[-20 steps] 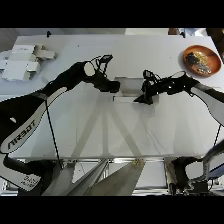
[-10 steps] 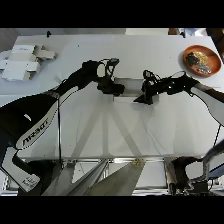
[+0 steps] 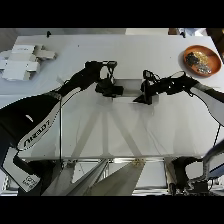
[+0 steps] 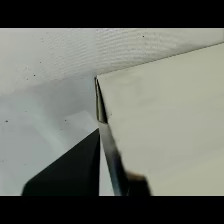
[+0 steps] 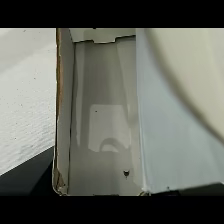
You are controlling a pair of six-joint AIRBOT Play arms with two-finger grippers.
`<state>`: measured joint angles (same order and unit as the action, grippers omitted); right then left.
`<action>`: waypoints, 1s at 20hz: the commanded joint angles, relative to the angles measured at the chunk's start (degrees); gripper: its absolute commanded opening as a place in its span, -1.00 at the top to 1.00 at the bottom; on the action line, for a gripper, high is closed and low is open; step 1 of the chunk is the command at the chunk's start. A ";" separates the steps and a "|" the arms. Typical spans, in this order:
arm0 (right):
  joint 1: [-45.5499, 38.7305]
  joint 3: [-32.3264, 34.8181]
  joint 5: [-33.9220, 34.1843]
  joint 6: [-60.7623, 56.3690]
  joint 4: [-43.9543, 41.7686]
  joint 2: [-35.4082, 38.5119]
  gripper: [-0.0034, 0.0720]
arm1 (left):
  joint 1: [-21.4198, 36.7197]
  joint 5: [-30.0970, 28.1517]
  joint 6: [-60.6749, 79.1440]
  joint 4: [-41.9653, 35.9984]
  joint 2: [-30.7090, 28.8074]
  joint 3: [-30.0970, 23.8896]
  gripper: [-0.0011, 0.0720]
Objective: Fold the box and place the chain.
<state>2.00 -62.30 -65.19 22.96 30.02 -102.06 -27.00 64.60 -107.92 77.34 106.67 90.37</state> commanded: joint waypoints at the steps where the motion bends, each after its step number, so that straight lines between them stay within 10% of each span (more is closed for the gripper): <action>1: -0.04 -0.02 0.07 -0.02 0.07 0.02 -0.28 | -0.22 -0.11 -3.69 -1.25 0.02 0.07 0.58; 5: -0.04 -0.02 0.07 -0.02 0.07 0.02 -0.28 | -0.24 0.07 -4.44 -2.34 0.04 0.07 0.94; 15: -0.04 -0.02 0.09 -0.02 0.07 0.02 -0.28 | -0.94 -0.90 -4.44 -2.51 0.02 0.07 0.95; 20: -0.04 -0.02 0.07 -0.02 0.07 0.02 -0.28 | -0.81 1.73 -4.46 -2.49 -0.28 0.07 0.34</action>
